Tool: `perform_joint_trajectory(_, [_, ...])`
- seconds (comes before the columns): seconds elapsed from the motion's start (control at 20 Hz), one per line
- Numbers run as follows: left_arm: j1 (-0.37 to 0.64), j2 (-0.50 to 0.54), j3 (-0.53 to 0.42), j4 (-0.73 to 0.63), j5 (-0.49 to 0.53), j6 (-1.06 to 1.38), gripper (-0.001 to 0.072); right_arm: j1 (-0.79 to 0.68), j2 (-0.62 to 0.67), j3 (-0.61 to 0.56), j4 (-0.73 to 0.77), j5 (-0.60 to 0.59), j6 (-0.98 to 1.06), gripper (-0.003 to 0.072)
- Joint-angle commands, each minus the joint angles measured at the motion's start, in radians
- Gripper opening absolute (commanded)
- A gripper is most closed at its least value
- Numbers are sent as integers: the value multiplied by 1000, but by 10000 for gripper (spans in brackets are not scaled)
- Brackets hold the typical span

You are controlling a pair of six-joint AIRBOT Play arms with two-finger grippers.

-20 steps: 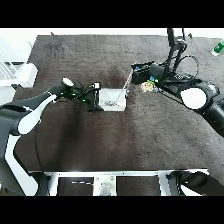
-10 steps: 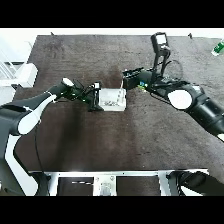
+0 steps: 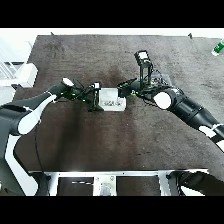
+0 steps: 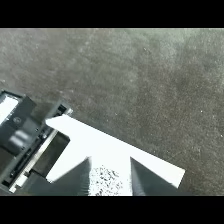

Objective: Fold the box and place the chain.

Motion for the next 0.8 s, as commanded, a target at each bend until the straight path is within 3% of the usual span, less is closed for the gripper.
perform_joint_trajectory(0.0, [1, 0, 0, 0, 0, 0, 527, -1, -6, -4, -10, -48, -6, 308])
perform_joint_trajectory(0.15, [1, 0, 0, 0, 0, 0, 527, -2, 25, 2, -13, -49, -8, 295])
perform_joint_trajectory(0.5, [1, 0, 0, 0, 0, 0, 527, -133, 69, 38, -16, -48, -267, 302])
perform_joint_trajectory(0.6, [1, 0, 0, 0, 0, 0, 527, -170, 45, 59, 38, -44, -365, 263])
perform_joint_trajectory(0.75, [1, 0, 0, 0, 0, 0, 527, -225, -11, 84, 207, 13, -533, 263])
